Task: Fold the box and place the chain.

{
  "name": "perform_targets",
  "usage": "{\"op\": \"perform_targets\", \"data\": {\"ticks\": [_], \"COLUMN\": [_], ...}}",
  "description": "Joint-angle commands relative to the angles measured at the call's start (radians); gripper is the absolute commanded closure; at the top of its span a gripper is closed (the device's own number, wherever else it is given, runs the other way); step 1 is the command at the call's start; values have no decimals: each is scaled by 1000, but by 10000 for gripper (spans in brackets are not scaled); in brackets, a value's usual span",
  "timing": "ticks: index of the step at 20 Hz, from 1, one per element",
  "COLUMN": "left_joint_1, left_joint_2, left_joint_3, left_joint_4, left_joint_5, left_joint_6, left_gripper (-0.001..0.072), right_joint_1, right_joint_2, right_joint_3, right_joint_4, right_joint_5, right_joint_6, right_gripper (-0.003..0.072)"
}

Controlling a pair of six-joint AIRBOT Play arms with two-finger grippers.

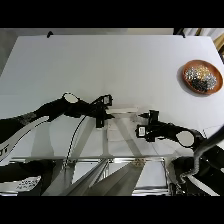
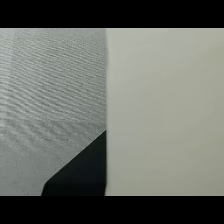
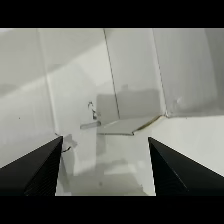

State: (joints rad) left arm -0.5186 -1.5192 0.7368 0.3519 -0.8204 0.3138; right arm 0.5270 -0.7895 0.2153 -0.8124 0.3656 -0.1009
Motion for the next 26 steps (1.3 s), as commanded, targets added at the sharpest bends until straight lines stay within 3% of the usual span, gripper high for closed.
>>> {"op": "perform_targets", "data": {"ticks": [1,3,6,11,17,26], "left_joint_1": [0,0,0,0,0,0], "left_joint_2": [1,1,1,1,1,1], "left_joint_3": [0,0,0,0,0,0], "left_joint_4": [0,0,0,0,0,0], "left_joint_5": [1,0,0,0,0,0], "left_joint_6": [0,0,0,0,0,0], "left_gripper": [699,699,699,699,699,699], "right_joint_1": [-23,-25,-5,50,223,265], "right_joint_2": [-44,-13,109,302,225,94], "right_joint_3": [34,25,-52,-112,-117,-116], "right_joint_4": [38,-97,-129,-196,-287,-219], "right_joint_5": [41,85,92,138,126,-123], "right_joint_6": [-65,-9,10,224,287,284], "right_gripper": [92,92,92,94,94,94]}}
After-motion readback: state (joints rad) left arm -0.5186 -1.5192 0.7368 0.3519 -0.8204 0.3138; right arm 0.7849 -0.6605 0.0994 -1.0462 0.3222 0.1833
